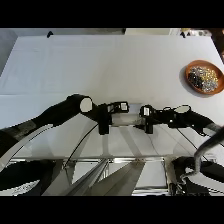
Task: Fold the box and place the chain.
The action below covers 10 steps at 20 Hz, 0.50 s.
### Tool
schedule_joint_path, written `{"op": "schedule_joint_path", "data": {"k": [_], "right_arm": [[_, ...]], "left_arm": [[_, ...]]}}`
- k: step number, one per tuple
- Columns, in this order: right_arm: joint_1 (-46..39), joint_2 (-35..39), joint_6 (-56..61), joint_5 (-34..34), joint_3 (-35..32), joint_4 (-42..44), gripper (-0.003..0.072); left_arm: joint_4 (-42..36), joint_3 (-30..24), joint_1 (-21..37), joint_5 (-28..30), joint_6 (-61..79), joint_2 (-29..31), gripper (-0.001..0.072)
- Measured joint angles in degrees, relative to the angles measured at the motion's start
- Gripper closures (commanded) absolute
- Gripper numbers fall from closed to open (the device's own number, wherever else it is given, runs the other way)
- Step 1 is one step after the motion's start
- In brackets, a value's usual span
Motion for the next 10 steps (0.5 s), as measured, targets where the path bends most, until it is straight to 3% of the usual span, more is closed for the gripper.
{"op": "schedule_joint_path", "data": {"k": [10], "right_arm": [[0.0, 0.0, -0.02, 0.02, -0.02, -0.02, 0.0329]], "left_arm": [[7.23, -1.36, 9.16, -4.46, -28.74, 17.05, 0.0706]]}}
